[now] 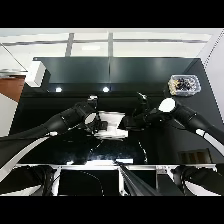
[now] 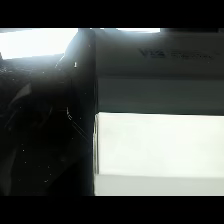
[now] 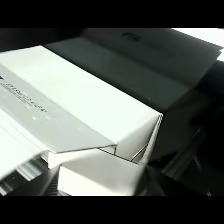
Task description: Fold the box and place the chain.
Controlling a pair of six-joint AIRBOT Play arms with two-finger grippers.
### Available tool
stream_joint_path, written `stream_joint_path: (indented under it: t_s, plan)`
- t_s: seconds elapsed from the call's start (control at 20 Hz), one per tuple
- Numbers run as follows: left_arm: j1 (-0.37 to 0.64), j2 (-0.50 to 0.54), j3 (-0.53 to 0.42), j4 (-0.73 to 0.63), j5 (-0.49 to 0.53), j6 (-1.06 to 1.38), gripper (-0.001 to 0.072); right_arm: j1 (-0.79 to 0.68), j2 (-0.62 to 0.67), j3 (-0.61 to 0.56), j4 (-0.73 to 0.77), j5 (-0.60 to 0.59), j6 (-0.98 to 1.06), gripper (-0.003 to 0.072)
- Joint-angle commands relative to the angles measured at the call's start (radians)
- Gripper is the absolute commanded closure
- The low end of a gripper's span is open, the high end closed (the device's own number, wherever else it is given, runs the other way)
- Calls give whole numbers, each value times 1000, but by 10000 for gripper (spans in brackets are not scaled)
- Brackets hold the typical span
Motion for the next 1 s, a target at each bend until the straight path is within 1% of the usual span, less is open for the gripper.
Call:
stream_joint_path:
  t_s: [0.0, 0.15, 0.25, 0.45, 0.6, 0.8, 0.95]
  plan:
    - [1, 0, 0, 1, 0, 1, 680, 41, 0, 29, -74, -16, 84, 132]
    - [1, 0, 0, 1, 0, 1, 680, 54, 0, 29, -74, -16, 85, 134]
    - [1, 0, 0, 1, 0, 1, 680, 61, 0, 29, -85, -19, 93, 197]
    - [1, 0, 0, 1, 0, 1, 680, 98, -1, 48, -183, -40, 169, 200]
    - [1, 0, 0, 1, 0, 1, 680, 130, -1, 68, -285, -56, 288, 201]
    - [1, 0, 0, 1, 1, 1, 680, 171, -2, 71, -373, -66, 383, 201]
    - [1, 0, 0, 5, 4, 1, 681, 210, -2, 71, -436, -97, 447, 202]
